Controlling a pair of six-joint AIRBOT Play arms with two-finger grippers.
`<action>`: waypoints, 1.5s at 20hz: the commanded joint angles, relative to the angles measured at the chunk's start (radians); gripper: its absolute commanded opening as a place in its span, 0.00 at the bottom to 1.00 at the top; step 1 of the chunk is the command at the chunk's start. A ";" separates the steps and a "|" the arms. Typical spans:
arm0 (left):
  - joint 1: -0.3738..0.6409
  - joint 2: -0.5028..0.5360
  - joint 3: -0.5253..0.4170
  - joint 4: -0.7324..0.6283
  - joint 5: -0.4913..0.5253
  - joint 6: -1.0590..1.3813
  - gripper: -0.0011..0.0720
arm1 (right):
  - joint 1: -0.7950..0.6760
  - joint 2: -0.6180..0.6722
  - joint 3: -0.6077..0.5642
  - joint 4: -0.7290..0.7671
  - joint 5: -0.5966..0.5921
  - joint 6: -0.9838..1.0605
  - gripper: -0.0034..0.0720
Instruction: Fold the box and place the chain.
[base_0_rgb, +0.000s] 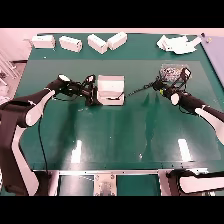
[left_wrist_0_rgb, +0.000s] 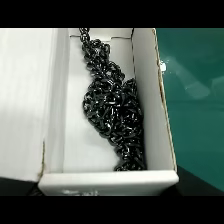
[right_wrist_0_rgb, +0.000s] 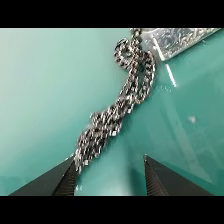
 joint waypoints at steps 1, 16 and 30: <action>0.001 0.000 0.001 0.000 0.000 0.000 0.53 | -0.010 -0.081 0.080 0.000 -0.011 0.022 0.68; 0.001 0.000 0.001 0.000 0.000 0.000 0.53 | 0.023 -0.181 0.263 0.000 0.225 0.006 0.60; 0.001 0.000 0.001 0.000 0.000 0.000 0.53 | 0.049 -0.064 0.317 -0.005 0.273 -0.110 0.06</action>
